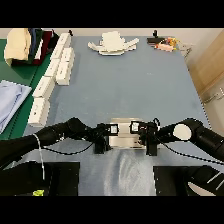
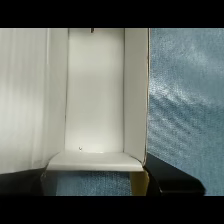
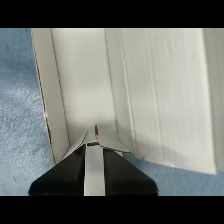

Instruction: Fold the box.

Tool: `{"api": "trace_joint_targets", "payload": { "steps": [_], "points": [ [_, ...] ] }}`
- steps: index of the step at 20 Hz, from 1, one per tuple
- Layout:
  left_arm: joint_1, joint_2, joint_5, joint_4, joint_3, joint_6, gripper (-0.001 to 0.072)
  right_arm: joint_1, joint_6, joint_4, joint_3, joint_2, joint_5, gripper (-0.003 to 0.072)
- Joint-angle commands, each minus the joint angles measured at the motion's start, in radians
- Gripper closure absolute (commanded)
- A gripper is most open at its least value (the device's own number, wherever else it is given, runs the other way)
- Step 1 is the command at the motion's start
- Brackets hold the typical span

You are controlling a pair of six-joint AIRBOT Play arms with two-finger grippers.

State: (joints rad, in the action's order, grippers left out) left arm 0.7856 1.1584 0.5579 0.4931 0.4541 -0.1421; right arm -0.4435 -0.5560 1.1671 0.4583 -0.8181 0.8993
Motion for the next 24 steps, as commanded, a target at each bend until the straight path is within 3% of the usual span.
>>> {"api": "trace_joint_targets", "payload": {
  "steps": [1,2,4,6,10,12,15,16,18,19,24],
  "points": [
    [0.000,0.000,0.000,0.000,0.000,0.000,0.0193,-0.001,0.017,-0.031,0.000,-0.014,-0.025,0.0510],
    [0.000,0.000,0.000,0.000,0.000,0.000,0.0192,-0.001,0.017,-0.031,0.000,-0.018,-0.032,0.0415],
    [0.000,0.000,0.000,0.000,0.000,0.000,0.0192,-0.001,0.017,-0.032,0.000,-0.024,-0.037,0.0370],
    [0.000,0.000,0.000,0.000,0.000,0.000,0.0192,-0.001,0.016,-0.037,0.000,-0.024,-0.045,0.0203],
    [0.000,0.000,0.000,0.000,0.000,0.000,0.0192,-0.001,0.016,-0.039,0.000,-0.024,-0.045,0.0202],
    [0.000,0.000,0.000,0.000,0.000,0.001,0.0192,-0.001,0.008,-0.039,0.000,-0.024,-0.044,0.0139],
    [0.000,0.000,0.000,0.000,0.000,0.000,0.0192,0.000,-0.092,-0.010,0.000,-0.024,-0.015,0.0146],
    [0.000,0.000,0.000,0.000,0.000,0.000,0.0192,0.000,-0.156,0.027,0.004,-0.023,0.014,0.0250],
    [0.000,0.000,0.000,0.000,0.000,0.000,0.0193,0.000,-0.322,0.122,0.021,-0.021,0.099,0.0625],
    [0.000,0.000,0.000,0.000,0.000,0.000,0.0193,0.000,-0.407,0.175,0.036,-0.017,0.142,0.0678],
    [0.000,0.000,0.000,0.000,0.000,0.000,0.0193,0.009,-0.884,0.461,0.108,0.040,0.269,0.0678]
  ]
}}
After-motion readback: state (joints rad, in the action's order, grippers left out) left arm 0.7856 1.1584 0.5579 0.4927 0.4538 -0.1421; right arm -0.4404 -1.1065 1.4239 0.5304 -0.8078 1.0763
